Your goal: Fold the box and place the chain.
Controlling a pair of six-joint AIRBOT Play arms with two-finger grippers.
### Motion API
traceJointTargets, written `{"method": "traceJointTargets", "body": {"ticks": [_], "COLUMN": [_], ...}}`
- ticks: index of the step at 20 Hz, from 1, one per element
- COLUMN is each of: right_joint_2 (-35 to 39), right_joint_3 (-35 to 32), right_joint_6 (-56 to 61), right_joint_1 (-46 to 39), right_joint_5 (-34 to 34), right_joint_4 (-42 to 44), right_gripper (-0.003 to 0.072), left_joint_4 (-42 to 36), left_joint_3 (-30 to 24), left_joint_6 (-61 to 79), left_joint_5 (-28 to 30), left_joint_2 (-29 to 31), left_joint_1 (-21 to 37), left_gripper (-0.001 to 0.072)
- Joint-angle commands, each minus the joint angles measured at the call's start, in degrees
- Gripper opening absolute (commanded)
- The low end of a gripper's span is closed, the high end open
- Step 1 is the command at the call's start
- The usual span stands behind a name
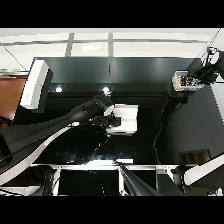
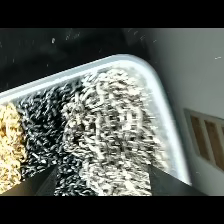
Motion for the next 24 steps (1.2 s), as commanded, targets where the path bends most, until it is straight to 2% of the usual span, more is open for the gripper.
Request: {"method": "traceJointTargets", "body": {"ticks": [1,2,3,6,7,8,9,10,14,18,21,24], "right_joint_2": [-1.92,-2.19,-2.43,-2.97,-3.02,-2.97,-2.95,-2.82,1.2,10.84,18.8,26.45], "right_joint_3": [1.14,1.14,1.14,1.14,1.14,1.14,1.44,1.92,4.26,4.26,4.26,3.96], "right_joint_6": [-3.41,-3.67,-3.85,-3.82,-3.82,-3.8,-3.8,-3.8,-8.24,-10.12,-15.5,-18.95], "right_joint_1": [-0.28,-0.28,-0.28,-0.28,-0.28,-0.28,-0.28,-0.28,-0.13,-0.28,-0.26,-0.26], "right_joint_5": [0.83,0.31,0.15,0.0,0.17,0.52,1.33,2.4,7.54,6.58,5.7,8.13], "right_joint_4": [0.17,0.17,0.17,-0.33,-0.35,-0.59,-0.79,-0.9,0.92,1.84,11.65,23.76], "right_gripper": [0.0621,0.06,0.0511,0.0489,0.0437,0.0224,0.007,0.0011,0.0011,0.001,0.001,0.0011], "left_joint_4": [0.0,0.0,0.0,0.0,0.0,0.0,0.0,0.0,0.0,-0.02,0.0,0.0], "left_joint_3": [0.02,0.02,0.02,0.02,0.02,0.02,0.02,0.02,0.02,0.02,0.02,0.02], "left_joint_6": [0.0,0.0,0.0,0.0,0.0,-0.02,0.0,-0.02,0.0,-0.02,0.0,0.0], "left_joint_5": [0.0,-0.02,-0.02,-0.02,0.0,-0.02,-0.02,-0.02,-0.24,-0.2,-0.15,-0.15], "left_joint_2": [0.02,0.02,0.02,0.02,0.02,0.02,0.02,0.02,0.02,0.02,0.02,0.02], "left_joint_1": [0.04,0.04,0.04,0.04,0.04,0.04,0.04,0.04,0.04,0.04,0.04,0.04], "left_gripper": [0.0026,0.0026,0.0026,0.0026,0.0026,0.0026,0.0026,0.0026,0.0026,0.0026,0.0026,0.0026]}}
